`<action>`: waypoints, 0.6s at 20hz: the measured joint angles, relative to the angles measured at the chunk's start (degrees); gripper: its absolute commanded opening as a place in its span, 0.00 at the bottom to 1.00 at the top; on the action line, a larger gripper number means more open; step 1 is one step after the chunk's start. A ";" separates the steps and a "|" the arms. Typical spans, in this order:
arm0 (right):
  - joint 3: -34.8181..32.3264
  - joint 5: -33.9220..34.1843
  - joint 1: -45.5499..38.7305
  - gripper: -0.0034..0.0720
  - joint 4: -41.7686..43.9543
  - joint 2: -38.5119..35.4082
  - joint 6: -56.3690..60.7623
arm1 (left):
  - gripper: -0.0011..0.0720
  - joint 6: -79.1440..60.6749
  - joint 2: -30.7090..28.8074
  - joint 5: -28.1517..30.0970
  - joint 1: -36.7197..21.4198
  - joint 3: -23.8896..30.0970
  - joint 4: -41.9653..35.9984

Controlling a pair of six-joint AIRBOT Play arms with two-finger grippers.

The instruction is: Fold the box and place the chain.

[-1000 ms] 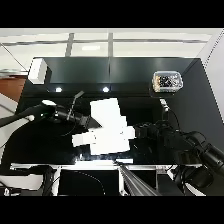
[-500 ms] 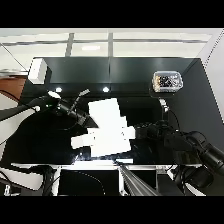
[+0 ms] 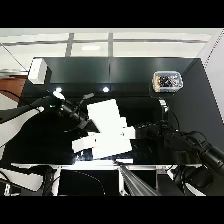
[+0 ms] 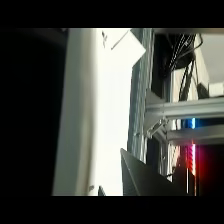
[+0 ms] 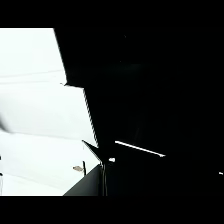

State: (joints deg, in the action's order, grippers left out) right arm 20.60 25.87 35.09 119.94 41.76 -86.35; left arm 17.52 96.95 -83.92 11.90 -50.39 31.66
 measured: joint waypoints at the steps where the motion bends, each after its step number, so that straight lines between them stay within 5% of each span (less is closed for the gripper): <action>1: 0.00 0.00 0.00 0.07 0.00 0.00 0.00 | 0.16 -0.02 0.00 0.63 0.26 0.00 0.96; 12: 0.00 0.20 0.00 0.07 0.00 0.02 0.04 | 0.11 -0.20 0.00 1.29 -0.59 -0.07 1.51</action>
State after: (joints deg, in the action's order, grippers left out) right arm 20.60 26.06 35.09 119.94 41.78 -86.30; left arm 17.32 96.95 -82.63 11.31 -50.46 33.17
